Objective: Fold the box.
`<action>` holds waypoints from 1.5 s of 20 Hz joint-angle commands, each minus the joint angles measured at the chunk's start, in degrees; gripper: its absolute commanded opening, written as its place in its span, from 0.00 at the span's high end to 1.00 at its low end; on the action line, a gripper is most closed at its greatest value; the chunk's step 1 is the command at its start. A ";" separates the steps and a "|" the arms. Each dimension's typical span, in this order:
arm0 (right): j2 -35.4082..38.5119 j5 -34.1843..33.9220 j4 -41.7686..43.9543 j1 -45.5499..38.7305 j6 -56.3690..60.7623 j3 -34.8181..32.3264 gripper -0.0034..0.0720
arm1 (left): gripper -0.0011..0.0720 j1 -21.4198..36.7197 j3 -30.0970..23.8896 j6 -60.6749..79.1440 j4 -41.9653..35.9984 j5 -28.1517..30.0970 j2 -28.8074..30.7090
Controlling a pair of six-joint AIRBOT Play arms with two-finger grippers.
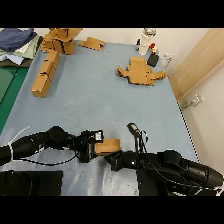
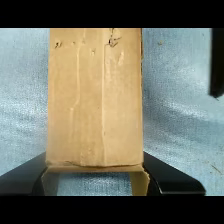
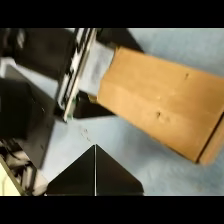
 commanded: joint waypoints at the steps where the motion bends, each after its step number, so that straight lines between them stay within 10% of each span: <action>1: 0.09 7.65 1.36 -2.34 5.40 -1.77 0.95 | 0.27 0.02 -0.02 0.02 0.00 0.02 0.00; 24: -4.35 6.75 -1.16 -3.28 5.66 -2.16 0.95 | 0.27 0.02 -0.02 0.02 0.00 0.02 0.00; 30: 6.60 -19.50 -25.51 -6.84 15.80 5.60 0.95 | 0.27 0.02 -0.02 0.02 0.00 0.00 0.00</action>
